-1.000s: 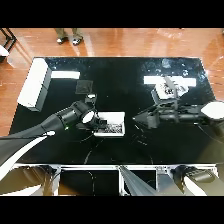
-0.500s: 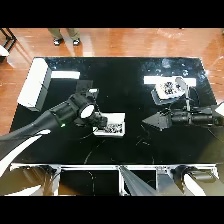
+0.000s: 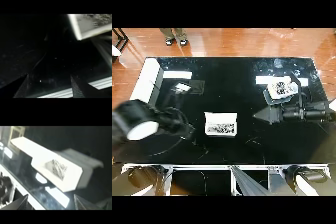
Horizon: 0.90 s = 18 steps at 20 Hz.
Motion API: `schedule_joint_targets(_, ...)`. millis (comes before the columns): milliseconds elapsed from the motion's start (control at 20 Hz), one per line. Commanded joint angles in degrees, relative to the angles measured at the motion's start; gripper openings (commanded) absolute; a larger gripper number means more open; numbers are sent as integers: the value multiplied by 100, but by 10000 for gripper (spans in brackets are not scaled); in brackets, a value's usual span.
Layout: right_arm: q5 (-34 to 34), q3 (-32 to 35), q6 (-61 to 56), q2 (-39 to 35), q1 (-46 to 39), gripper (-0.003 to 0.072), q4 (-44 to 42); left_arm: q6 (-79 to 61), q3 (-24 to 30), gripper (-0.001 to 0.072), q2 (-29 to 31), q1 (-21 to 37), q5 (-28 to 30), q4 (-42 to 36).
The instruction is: Fold the box and place the chain.
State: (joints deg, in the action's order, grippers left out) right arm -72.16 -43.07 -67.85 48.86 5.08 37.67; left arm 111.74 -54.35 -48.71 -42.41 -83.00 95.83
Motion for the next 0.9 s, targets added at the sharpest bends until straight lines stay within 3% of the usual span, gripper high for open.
schedule_joint_targets(0, 573, -1207, -581, 691, 846, 709, 785, -1338, 433, 630, 479, 1552, 789, -1528)
schedule_joint_targets(100, 595, -2245, -984, 1550, 1482, 709, 1971, -2214, 544, 630, 245, 2352, 1051, -2339)
schedule_joint_targets(200, 455, -3180, -1014, 2470, 1998, 709, 2745, -2461, 555, 629, -33, 2771, 1207, -2391)
schedule_joint_targets(300, 413, -3724, -656, 3187, 2358, 708, 2968, -2459, 579, 629, -249, 2905, 1147, -2389)
schedule_joint_targets(600, 155, -3823, 629, 3801, 2837, 708, 2889, -2649, 938, 629, -553, 2726, 1397, -2435)
schedule_joint_targets(850, -680, -3823, 1169, 3801, 2785, 708, 2380, -2647, 1062, 629, -566, 2710, 1403, -2441)
